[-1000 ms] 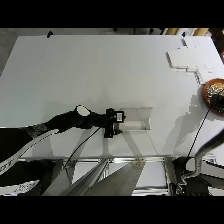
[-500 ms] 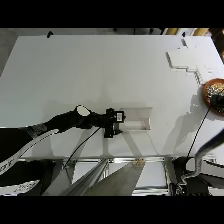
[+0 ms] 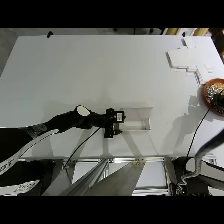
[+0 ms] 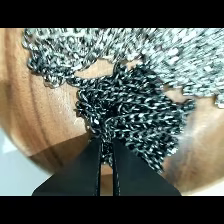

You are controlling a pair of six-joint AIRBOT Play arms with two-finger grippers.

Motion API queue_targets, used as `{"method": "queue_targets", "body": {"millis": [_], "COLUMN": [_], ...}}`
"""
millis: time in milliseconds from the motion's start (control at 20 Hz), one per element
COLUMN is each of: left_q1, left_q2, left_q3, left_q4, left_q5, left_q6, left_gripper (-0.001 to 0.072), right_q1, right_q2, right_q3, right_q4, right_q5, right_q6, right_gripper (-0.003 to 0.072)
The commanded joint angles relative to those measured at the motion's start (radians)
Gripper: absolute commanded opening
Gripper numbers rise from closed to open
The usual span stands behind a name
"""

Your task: Fold the box and place the chain.

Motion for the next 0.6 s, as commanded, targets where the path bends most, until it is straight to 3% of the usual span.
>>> {"method": "queue_targets", "body": {"millis": [0,250,550], "left_q1": [0.000,0.000,0.000], "left_q2": [0.001,0.000,0.001], "left_q3": [0.000,0.000,0.000], "left_q4": [0.000,0.000,0.000], "left_q5": [0.000,0.000,0.000], "left_q6": [0.000,0.000,0.000], "left_gripper": [0.0313,0.0313,0.0313], "right_q1": [0.074,0.312,0.509], "right_q2": [0.103,0.273,0.488], "right_q3": [0.001,0.001,0.001], "right_q4": [0.109,0.139,0.211], "right_q5": [0.014,0.076,0.236], "right_q6": [-0.051,-0.112,-0.112], "right_gripper": [0.0021,0.0022,0.0022]}}
